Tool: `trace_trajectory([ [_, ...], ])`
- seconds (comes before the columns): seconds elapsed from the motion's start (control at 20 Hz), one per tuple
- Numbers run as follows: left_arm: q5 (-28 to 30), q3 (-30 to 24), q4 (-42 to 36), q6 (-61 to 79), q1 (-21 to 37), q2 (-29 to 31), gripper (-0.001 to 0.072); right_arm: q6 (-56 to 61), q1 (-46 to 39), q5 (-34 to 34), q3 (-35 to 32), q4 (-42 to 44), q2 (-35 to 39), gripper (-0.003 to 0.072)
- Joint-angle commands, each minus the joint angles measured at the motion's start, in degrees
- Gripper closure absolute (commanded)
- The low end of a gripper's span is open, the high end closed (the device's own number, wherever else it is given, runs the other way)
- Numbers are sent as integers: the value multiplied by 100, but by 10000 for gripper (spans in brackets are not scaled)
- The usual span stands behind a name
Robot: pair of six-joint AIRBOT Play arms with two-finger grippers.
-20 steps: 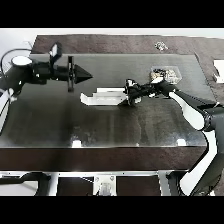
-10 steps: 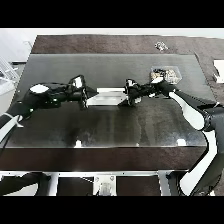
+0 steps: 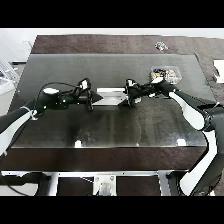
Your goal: Fold the box and place the chain.
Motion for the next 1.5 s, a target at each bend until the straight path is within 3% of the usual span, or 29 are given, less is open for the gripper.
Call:
trace_trajectory([
  [0.0, -2, 691, -208, 87, 0, -457, 689, 0, -4, 0, -2, 0, -4, 109],
  [0.2, 94, 1451, -221, 68, 0, -1036, 689, 0, -2, 0, -2, 0, -4, 109],
  [0.35, 492, 1755, -221, 74, 0, -1342, 689, 0, -4, 0, -2, 0, -4, 109],
  [0.65, 909, 1790, -203, 96, 4, -1661, 689, 0, -4, 0, -2, 0, -4, 109],
  [1.45, 769, 1805, -74, 111, 4, -1862, 689, 0, -4, 0, -2, 0, -4, 109],
])
